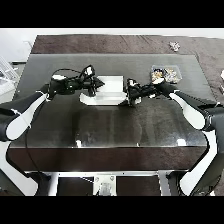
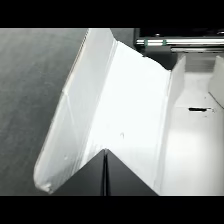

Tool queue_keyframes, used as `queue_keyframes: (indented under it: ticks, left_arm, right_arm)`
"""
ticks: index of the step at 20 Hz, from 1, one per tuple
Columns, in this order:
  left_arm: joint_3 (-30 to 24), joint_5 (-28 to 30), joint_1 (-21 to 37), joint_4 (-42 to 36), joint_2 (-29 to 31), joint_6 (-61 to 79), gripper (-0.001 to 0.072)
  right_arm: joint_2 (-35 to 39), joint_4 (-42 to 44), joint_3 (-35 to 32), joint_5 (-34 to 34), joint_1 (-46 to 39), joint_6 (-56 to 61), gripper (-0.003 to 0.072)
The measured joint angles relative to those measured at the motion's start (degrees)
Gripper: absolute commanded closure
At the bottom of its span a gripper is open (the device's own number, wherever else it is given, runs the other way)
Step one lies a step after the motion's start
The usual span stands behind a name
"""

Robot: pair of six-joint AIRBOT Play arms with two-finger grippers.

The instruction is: Fold the box and place the chain.

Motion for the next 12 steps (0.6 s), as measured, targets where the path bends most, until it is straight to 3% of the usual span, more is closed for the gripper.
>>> queue_keyframes:
  ticks: [12]
  left_arm:
    - [0.98,2.12,0.66,4.02,-2.49,-0.39,0.069]
  right_arm:
    - [0.0,0.0,0.0,0.0,0.0,0.0,0.0096]
